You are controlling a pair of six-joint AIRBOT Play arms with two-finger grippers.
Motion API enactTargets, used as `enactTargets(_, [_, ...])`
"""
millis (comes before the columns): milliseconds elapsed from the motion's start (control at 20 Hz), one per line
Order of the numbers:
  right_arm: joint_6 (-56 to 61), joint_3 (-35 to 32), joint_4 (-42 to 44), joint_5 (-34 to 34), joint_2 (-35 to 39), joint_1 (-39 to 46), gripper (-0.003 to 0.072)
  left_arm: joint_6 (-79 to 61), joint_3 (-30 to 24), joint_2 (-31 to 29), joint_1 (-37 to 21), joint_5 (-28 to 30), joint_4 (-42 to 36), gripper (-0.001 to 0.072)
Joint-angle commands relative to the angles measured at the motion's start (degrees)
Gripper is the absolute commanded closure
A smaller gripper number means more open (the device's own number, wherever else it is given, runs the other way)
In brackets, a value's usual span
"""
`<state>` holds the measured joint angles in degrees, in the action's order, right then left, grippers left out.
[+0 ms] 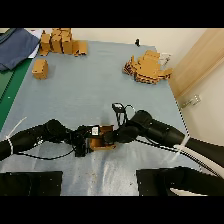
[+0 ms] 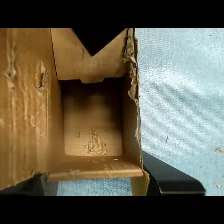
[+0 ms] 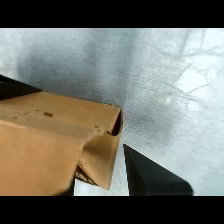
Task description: Fold the box.
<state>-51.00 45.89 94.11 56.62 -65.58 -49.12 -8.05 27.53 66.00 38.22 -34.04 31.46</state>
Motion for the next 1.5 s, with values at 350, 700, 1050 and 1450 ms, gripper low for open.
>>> enactTargets(350, [19.1, 7.19, -12.92, 12.26, -8.52, -5.27, 0.0403, -0.04, 0.02, 0.02, 0.02, 0.0, 0.02, 0.0354])
enactTargets(700, [19.26, 7.17, -12.61, 12.2, -9.73, -5.31, 0.0674, -0.04, 0.02, 0.02, 0.02, 0.0, 0.02, 0.0354])
enactTargets(1050, [19.04, 7.19, -11.5, 11.52, -9.92, -5.53, 0.0437, -0.04, 0.02, 0.02, 0.02, 0.0, 0.02, 0.0355])
enactTargets(1450, [19.93, 7.19, -10.1, 11.34, -3.45, -5.64, 0.0373, -0.04, 0.02, 0.02, 0.02, 0.0, 0.02, 0.0354])
